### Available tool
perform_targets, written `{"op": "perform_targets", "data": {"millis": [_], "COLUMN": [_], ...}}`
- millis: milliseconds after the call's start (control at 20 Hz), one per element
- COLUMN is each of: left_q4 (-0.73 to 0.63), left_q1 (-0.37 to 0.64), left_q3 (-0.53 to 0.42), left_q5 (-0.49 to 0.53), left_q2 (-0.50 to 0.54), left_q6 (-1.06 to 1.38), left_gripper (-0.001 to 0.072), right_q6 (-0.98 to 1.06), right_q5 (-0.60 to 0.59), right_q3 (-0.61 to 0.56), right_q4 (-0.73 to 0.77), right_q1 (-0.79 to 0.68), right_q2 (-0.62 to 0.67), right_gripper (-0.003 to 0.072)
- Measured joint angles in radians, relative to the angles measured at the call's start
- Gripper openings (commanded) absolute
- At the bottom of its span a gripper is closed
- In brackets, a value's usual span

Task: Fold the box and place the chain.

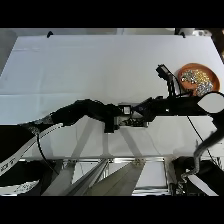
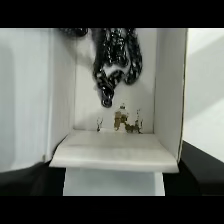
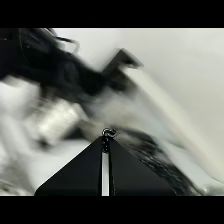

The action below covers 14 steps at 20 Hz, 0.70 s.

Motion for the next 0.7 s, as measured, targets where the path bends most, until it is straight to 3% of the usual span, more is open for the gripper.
{"op": "perform_targets", "data": {"millis": [300, 700], "left_q4": [0.003, 0.003], "left_q1": [0.001, 0.001], "left_q3": [-0.001, -0.001], "left_q5": [0.011, 0.016], "left_q2": [-0.001, -0.001], "left_q6": [-0.008, -0.008], "left_gripper": [0.0073, 0.0073], "right_q6": [0.003, 0.003], "right_q5": [0.008, 0.025], "right_q3": [0.009, -0.026], "right_q4": [0.016, 0.032], "right_q1": [-0.075, -0.049], "right_q2": [0.124, 0.067], "right_gripper": [0.0012, 0.0012]}}
